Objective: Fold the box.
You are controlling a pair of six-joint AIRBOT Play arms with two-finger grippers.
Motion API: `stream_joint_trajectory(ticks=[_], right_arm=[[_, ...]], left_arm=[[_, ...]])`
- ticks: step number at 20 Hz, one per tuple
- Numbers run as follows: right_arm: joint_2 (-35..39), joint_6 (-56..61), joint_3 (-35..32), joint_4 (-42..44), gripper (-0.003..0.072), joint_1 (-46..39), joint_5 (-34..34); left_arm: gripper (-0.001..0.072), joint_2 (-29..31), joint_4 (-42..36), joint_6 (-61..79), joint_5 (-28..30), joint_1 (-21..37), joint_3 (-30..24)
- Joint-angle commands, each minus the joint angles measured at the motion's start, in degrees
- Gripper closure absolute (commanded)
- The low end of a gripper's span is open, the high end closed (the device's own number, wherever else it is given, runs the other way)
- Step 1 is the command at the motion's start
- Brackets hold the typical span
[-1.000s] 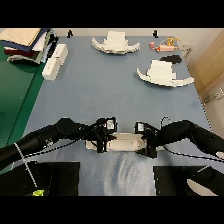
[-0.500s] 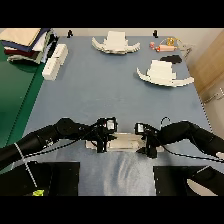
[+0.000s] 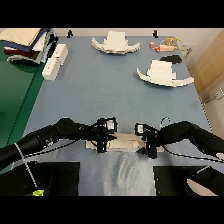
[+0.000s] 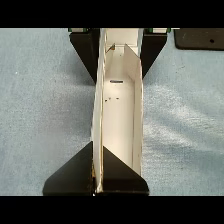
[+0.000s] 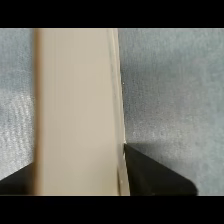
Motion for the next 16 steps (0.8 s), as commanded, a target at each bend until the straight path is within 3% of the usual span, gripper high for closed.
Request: stream_joint_trajectory(ticks=[1,16], right_arm=[[0.0,0.0,0.0,-0.1,0.0180,0.0,0.5],[0.0,0.0,0.1,-0.1,0.0180,0.0,3.0]], left_arm=[[0.0694,0.0,0.0,0.0,0.0,0.0,0.0],[0.0694,0.0,0.0,0.0,0.2,0.0,0.0]])
